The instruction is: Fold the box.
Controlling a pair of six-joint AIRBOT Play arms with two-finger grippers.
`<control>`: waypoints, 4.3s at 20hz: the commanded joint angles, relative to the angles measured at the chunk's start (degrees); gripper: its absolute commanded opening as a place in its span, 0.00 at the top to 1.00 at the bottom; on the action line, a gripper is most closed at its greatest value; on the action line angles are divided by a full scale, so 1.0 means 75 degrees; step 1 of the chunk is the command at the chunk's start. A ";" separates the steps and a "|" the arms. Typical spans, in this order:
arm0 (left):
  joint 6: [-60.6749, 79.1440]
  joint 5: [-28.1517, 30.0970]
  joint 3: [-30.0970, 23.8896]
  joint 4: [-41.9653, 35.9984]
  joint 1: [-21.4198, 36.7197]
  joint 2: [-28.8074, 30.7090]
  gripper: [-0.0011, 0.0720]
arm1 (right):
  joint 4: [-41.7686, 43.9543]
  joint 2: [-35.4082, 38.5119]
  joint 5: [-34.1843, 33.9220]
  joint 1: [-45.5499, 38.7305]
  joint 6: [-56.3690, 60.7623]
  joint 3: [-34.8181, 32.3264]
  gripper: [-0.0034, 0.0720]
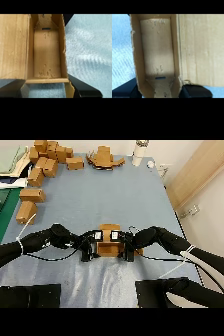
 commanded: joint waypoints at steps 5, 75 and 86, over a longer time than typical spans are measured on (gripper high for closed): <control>-0.0064 -0.0020 0.0003 -0.0006 -0.0006 -0.0003 0.36 | 0.0006 0.0000 0.0000 -0.0003 0.0006 -0.0003 0.28; -0.0064 -0.0006 0.0003 -0.0006 -0.0006 -0.0006 0.36 | 0.0393 0.0903 -0.1244 -0.0166 0.9250 0.1749 0.95; -0.0064 -0.0006 0.0003 -0.0003 -0.0006 -0.0003 0.36 | 0.0335 -0.2186 -0.1973 -0.0221 0.8020 0.2932 0.95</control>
